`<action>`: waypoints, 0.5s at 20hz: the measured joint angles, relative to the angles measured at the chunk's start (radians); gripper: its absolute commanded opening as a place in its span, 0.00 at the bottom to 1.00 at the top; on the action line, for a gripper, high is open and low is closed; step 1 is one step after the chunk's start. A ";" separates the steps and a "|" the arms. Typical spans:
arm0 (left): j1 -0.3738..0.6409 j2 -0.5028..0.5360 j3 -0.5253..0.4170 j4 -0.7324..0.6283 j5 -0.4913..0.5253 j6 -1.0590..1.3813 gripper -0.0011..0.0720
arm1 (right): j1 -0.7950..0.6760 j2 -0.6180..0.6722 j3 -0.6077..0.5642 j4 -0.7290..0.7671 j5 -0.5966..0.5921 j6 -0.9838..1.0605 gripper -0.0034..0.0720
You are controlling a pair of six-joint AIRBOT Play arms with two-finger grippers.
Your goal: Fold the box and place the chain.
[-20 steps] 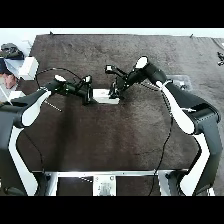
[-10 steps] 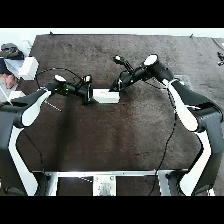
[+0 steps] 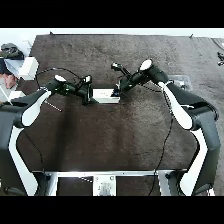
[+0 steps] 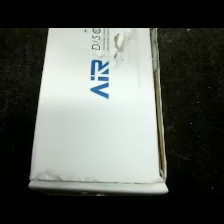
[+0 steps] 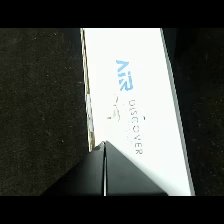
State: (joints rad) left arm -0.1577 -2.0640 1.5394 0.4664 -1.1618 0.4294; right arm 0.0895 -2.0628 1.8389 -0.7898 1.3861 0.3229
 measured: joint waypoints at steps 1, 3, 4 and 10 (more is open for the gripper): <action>0.000 0.000 0.000 0.000 0.000 0.000 0.49 | 0.001 0.007 -0.002 0.000 -0.005 0.002 0.03; 0.000 0.000 0.000 0.000 0.000 -0.003 0.49 | 0.003 0.035 -0.004 0.010 -0.014 0.003 0.03; 0.000 0.000 0.000 0.000 0.000 -0.004 0.49 | 0.000 0.061 -0.004 0.022 -0.013 0.003 0.03; 0.000 0.000 0.000 0.000 0.000 -0.003 0.49 | -0.002 0.313 -0.043 0.226 -0.011 0.003 0.02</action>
